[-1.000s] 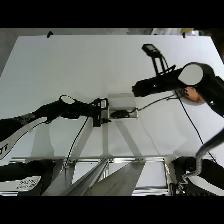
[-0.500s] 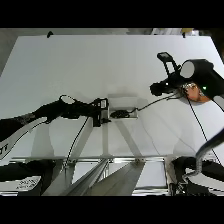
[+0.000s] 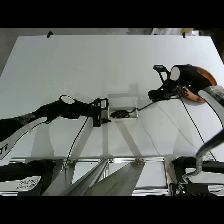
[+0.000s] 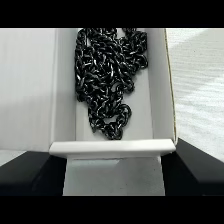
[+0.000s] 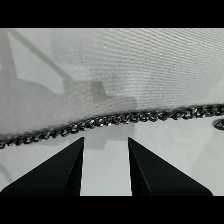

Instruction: Fold the box and place the chain.

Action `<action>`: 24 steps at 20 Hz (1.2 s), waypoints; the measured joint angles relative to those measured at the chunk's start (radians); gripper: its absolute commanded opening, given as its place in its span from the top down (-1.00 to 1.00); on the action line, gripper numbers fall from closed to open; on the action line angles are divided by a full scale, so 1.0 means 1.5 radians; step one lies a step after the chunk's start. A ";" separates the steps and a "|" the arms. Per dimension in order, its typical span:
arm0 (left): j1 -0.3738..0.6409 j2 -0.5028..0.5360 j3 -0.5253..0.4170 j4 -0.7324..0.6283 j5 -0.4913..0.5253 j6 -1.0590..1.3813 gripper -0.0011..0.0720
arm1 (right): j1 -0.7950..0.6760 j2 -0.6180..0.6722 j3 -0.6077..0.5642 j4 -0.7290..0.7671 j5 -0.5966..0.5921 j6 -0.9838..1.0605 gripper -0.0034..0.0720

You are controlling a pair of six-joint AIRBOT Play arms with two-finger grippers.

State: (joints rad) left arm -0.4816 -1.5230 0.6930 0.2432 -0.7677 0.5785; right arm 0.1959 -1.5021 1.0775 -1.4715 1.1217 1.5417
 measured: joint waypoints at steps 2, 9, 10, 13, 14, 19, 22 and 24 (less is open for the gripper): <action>0.000 0.000 0.000 0.000 0.000 0.000 0.94 | 0.000 -0.012 -0.001 0.000 0.002 0.002 0.18; 0.000 0.000 0.000 0.000 0.000 0.000 0.94 | 0.000 -0.038 -0.002 0.000 0.004 0.004 0.22; 0.000 0.000 0.000 0.000 0.000 0.000 0.94 | 0.000 -0.038 -0.002 0.000 0.003 0.004 0.29; 0.000 0.000 0.000 0.000 0.000 0.000 0.94 | 0.000 -0.040 -0.002 0.000 0.001 0.004 0.30; 0.000 0.000 0.000 0.000 0.000 0.000 0.94 | -0.001 -0.039 -0.002 0.001 0.001 0.004 0.30; 0.000 0.000 0.000 0.000 0.000 0.000 0.94 | 0.000 -0.002 -0.002 0.013 0.002 -0.004 -0.06; 0.000 0.000 0.000 0.000 0.000 0.000 0.94 | 0.000 0.012 -0.003 0.016 -0.007 -0.063 0.13; 0.000 0.000 0.000 0.000 0.000 0.000 0.94 | 0.000 0.015 -0.004 0.018 -0.014 -0.168 0.33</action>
